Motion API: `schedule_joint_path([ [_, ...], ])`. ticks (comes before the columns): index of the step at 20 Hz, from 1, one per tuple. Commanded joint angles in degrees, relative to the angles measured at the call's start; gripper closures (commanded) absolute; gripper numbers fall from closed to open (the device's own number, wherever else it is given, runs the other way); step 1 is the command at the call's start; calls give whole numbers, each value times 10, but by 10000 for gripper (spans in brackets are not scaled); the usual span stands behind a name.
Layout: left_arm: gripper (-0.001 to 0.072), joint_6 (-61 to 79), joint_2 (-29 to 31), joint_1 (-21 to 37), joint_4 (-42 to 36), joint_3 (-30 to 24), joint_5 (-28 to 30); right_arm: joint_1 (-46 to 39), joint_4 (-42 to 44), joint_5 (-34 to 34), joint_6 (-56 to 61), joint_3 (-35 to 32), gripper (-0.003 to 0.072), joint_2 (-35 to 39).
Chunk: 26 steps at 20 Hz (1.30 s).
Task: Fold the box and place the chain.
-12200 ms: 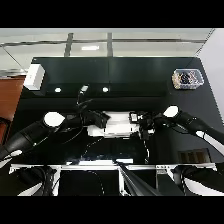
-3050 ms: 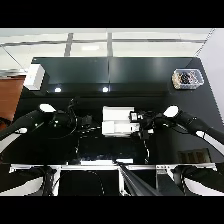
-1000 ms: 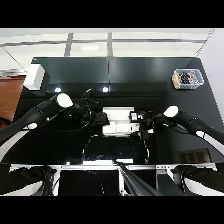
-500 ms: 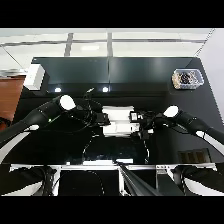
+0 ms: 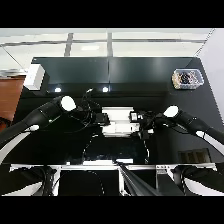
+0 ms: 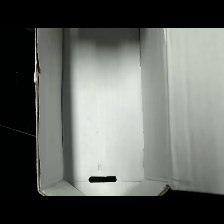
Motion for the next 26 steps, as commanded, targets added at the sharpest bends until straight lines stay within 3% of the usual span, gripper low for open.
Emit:
schedule_joint_path([
  [1,59,-2,0,0,2,0,0,0,0,0,0,0,665,0],
  [22,75,23,-29,-16,-31,0,15,0,0,0,0,0,665,0],
  [25,98,-24,-29,-17,-10,3,5,0,0,0,0,0,665,0],
  [26,138,-59,-29,-21,19,9,1,0,0,0,0,0,665,0],
])
